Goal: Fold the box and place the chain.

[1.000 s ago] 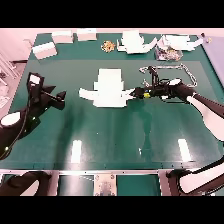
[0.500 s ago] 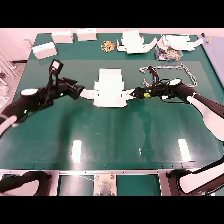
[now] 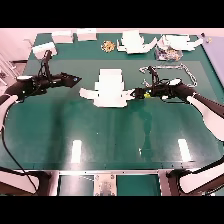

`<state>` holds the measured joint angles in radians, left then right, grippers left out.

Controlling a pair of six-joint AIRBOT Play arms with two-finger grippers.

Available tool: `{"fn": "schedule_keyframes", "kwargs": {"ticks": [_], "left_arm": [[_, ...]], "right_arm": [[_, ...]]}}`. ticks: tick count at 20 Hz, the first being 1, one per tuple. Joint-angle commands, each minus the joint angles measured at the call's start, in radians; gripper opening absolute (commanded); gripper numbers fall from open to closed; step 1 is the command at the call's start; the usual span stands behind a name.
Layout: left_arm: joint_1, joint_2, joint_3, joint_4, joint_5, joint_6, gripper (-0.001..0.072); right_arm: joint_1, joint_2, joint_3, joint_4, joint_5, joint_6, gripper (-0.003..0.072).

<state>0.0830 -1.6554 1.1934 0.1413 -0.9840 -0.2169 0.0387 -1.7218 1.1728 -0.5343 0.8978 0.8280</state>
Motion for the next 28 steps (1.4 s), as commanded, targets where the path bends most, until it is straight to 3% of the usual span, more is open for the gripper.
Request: {"fn": "schedule_keyframes", "kwargs": {"ticks": [1, 4, 11, 17, 22, 23, 28], "left_arm": [[0.008, -0.029, 0.047, 0.110, -0.029, -0.130, 0.0419], [-0.019, -0.069, 0.137, 0.248, -0.030, -0.200, 0.0423], [-0.035, -0.243, 0.387, 0.286, -0.192, -0.318, 0.0425], [-0.111, -0.343, 0.500, 0.422, -0.181, -0.433, 0.0426], [-0.157, -0.394, 0.552, 0.403, -0.164, -0.410, 0.0428], [-0.164, -0.403, 0.568, 0.400, -0.164, -0.412, 0.0483], [-0.170, -0.468, 0.673, 0.393, -0.179, -0.438, 0.0484]], "right_arm": [[0.000, 0.000, 0.000, -0.002, 0.004, -0.001, 0.0003], [0.000, 0.000, 0.002, -0.002, 0.003, -0.001, 0.0002], [0.000, 0.000, 0.003, -0.002, 0.005, -0.001, 0.0003], [0.000, 0.000, 0.003, -0.002, 0.008, -0.001, 0.0003], [0.000, 0.000, 0.003, -0.002, 0.009, -0.002, 0.0003], [0.000, 0.000, 0.003, -0.002, 0.011, -0.002, 0.0003], [0.000, 0.000, 0.003, -0.002, 0.011, -0.001, 0.0003]]}}
